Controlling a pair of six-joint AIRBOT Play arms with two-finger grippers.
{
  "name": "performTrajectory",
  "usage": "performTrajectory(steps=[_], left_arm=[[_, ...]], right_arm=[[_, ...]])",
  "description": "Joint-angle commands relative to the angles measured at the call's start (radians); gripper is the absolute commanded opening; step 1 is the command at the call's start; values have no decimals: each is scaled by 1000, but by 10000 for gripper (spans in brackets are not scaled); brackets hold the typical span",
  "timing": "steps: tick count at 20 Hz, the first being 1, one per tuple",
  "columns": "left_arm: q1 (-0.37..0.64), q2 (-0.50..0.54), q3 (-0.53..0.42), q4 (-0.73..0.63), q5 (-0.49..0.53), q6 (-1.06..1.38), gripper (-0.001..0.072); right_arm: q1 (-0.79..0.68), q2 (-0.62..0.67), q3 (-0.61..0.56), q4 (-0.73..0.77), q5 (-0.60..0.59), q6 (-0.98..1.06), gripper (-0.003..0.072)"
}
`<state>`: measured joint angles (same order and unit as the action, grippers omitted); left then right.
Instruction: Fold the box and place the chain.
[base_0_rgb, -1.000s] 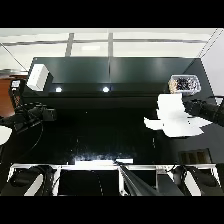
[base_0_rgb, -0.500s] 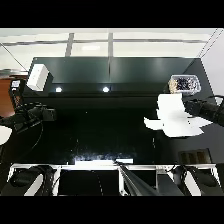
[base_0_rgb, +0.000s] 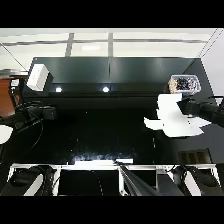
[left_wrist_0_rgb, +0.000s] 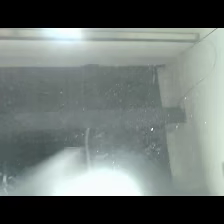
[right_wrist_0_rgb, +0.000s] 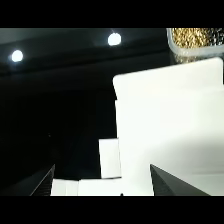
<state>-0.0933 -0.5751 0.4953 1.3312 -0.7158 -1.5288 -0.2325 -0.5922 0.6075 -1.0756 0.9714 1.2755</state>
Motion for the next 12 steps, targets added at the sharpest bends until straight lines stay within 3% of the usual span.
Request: performTrajectory(steps=[1, 5, 6, 9, 12], left_arm=[[-2, -34, 0, -13, 20, -3, 704], [-2, -59, 0, -35, -11, -2, 704], [-2, -59, 0, -34, -10, -2, 704], [-2, -59, 0, -35, -10, -2, 704], [-2, -59, 0, -34, -10, -2, 704]], right_arm=[[-1, -8, -13, -48, 35, 5, 714], [-143, -82, -6, -390, -57, 249, 713], [-229, -121, 8, -378, -60, 269, 713], [-483, -261, 48, -148, -129, 199, 713], [-653, -417, 153, -7, -104, 133, 713]])
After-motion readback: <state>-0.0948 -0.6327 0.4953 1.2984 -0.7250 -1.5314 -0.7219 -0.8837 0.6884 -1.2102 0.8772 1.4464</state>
